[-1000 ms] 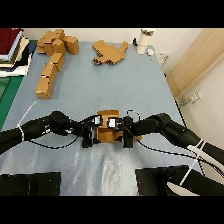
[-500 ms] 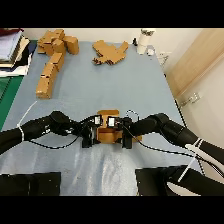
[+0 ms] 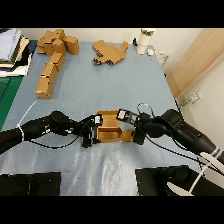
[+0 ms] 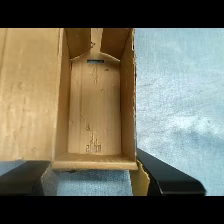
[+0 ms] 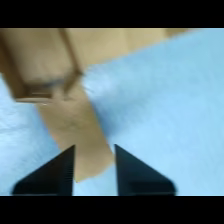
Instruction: Fold the box.
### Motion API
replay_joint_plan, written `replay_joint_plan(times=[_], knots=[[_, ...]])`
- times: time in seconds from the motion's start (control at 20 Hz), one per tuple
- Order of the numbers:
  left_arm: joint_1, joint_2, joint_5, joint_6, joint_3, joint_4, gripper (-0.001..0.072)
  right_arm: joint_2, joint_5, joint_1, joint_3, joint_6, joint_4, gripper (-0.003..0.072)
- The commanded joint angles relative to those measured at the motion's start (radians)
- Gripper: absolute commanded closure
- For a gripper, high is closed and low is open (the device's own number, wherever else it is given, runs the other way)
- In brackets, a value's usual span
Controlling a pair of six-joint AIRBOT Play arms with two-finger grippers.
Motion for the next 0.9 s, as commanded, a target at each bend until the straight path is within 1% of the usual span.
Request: replay_joint_plan(times=[0.0,0.05,0.1,0.15,0.2,0.25,0.35,0.4,0.5,0.65,0.85], knots=[[0.000,-0.001,-0.003,0.002,0.001,0.002,0.0157,0.092,-0.092,-0.011,0.003,0.424,-0.277,0.0439],[0.001,-0.001,-0.003,0.002,0.001,0.002,0.0157,0.105,-0.122,-0.028,0.003,0.573,-0.326,0.0592],[0.001,-0.001,-0.003,0.002,0.001,0.002,0.0157,0.106,-0.168,-0.059,0.003,0.684,-0.340,0.0681],[0.001,-0.001,-0.003,0.002,0.001,0.002,0.0157,0.097,-0.209,-0.103,0.002,0.756,-0.318,0.0681],[0.001,-0.001,-0.003,0.002,0.001,0.002,0.0157,0.077,-0.247,-0.160,0.001,0.795,-0.246,0.0682],[0.001,-0.001,-0.003,0.002,0.001,0.002,0.0157,0.051,-0.258,-0.224,-0.003,0.795,-0.154,0.0682],[0.001,-0.001,-0.003,0.002,0.001,0.002,0.0157,-0.012,-0.236,-0.343,-0.021,0.782,0.051,0.0682],[0.001,-0.001,-0.003,0.002,0.001,0.002,0.0157,-0.047,-0.208,-0.383,-0.030,0.731,0.154,0.0682],[0.001,-0.001,-0.003,0.002,0.001,0.002,0.0157,-0.110,-0.151,-0.409,-0.036,0.635,0.310,0.0682],[0.001,-0.001,-0.002,0.002,0.001,0.002,0.0157,-0.178,-0.063,-0.409,-0.036,0.560,0.429,0.0682],[0.001,-0.001,-0.002,0.002,0.001,0.002,0.0157,-0.203,-0.049,-0.396,-0.036,0.479,0.512,0.0682]])
